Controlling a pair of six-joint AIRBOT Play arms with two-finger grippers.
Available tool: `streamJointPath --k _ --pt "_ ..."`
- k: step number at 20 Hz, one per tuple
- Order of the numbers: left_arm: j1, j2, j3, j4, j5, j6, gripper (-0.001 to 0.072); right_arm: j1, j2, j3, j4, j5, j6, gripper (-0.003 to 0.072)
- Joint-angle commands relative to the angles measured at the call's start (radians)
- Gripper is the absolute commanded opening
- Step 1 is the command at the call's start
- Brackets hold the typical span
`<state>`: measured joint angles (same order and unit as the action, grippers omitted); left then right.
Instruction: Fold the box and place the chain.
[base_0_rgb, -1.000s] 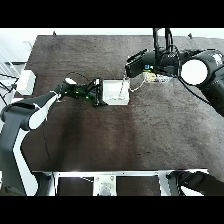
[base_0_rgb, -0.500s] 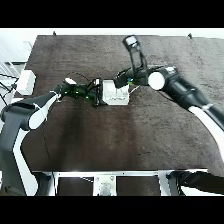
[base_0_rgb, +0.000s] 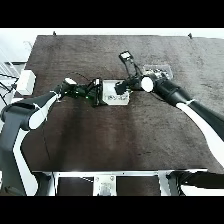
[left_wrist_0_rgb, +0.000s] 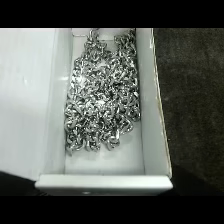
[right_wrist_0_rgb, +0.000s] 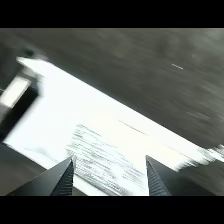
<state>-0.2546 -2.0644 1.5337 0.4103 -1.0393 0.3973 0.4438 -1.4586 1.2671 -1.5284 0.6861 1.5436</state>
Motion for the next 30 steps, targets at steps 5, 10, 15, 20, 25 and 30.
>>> streamJointPath --k 5,10,15,20,25,30 --pt "0.001 0.000 0.000 0.000 0.000 0.000 0.0385 -0.357 -0.045 -0.085 0.071 -0.237 0.113 0.0502" --pt "0.001 0.000 0.000 0.000 0.001 0.000 0.0385 -0.375 -0.259 0.022 0.248 -0.286 0.024 0.0499" --pt "0.001 0.000 0.000 0.000 0.002 0.000 0.0385 -0.358 -0.407 0.157 0.367 -0.285 -0.039 0.0382" --pt "0.001 0.000 0.000 0.000 0.002 0.000 0.0385 -0.364 -0.426 0.201 0.366 -0.257 -0.060 0.0014" --pt "0.001 0.000 0.000 0.000 0.002 0.000 0.0385 -0.340 -0.159 0.201 0.365 -0.116 -0.193 0.0012" --pt "0.001 0.000 0.000 0.000 0.002 0.000 0.0385 -0.254 0.187 0.201 0.263 -0.020 -0.244 0.0012"
